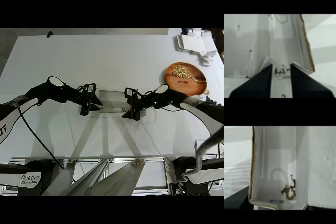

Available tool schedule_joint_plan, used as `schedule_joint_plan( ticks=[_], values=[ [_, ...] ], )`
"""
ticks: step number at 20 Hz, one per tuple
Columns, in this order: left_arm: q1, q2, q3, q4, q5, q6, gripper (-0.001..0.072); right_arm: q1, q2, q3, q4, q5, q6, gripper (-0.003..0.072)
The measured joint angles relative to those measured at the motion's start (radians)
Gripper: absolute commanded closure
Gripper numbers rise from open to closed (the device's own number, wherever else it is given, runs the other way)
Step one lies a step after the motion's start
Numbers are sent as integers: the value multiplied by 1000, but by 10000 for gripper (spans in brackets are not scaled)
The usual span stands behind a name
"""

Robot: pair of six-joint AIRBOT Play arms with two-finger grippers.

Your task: Fold the box and place the chain.

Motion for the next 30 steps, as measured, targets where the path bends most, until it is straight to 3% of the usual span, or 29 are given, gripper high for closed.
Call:
schedule_joint_plan(
  ticks=[4,7,12,15,19,23,26,30],
  values=[
    [-2,-2,0,-5,10,-54,416,0,0,0,0,0,0,231],
    [-1,10,0,-3,18,-75,461,0,0,0,0,0,1,231],
    [61,116,0,46,-4,-135,476,0,0,0,-1,0,0,231],
    [144,218,-3,100,-31,-248,703,0,0,0,-1,0,0,231],
    [271,339,-38,145,-39,-482,700,0,0,0,-1,0,0,231],
    [342,378,-129,187,16,-814,703,0,0,0,-1,0,0,231],
    [350,375,-195,217,48,-1056,705,0,0,0,-1,0,0,231],
    [271,354,-231,334,82,-1282,703,0,0,0,-1,0,0,231]
  ],
)
